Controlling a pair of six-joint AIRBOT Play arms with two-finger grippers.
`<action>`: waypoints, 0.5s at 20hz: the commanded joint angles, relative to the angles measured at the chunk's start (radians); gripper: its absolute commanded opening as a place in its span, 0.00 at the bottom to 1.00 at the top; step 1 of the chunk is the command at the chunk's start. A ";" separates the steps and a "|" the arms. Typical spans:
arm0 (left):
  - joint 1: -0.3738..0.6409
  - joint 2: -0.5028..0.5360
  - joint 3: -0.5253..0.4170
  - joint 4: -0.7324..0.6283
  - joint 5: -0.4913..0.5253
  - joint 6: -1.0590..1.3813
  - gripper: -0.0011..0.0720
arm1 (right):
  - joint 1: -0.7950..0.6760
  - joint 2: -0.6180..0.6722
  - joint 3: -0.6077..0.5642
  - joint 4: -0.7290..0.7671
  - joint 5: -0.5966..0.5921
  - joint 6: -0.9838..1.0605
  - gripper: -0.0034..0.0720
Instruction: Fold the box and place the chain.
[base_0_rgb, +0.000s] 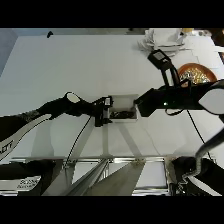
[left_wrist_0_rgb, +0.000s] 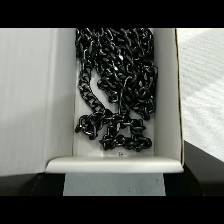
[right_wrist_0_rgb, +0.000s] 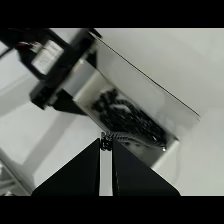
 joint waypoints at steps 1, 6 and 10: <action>0.001 -0.001 0.000 0.000 0.004 0.000 0.23 | 0.081 -0.006 0.001 0.001 -0.082 0.000 0.07; 0.001 -0.001 0.000 0.000 0.004 0.000 0.23 | 0.085 -0.093 0.001 -0.048 -0.089 0.001 0.07; 0.001 -0.001 0.000 0.000 0.004 0.000 0.23 | 0.085 -0.198 0.001 -0.097 -0.087 0.008 0.07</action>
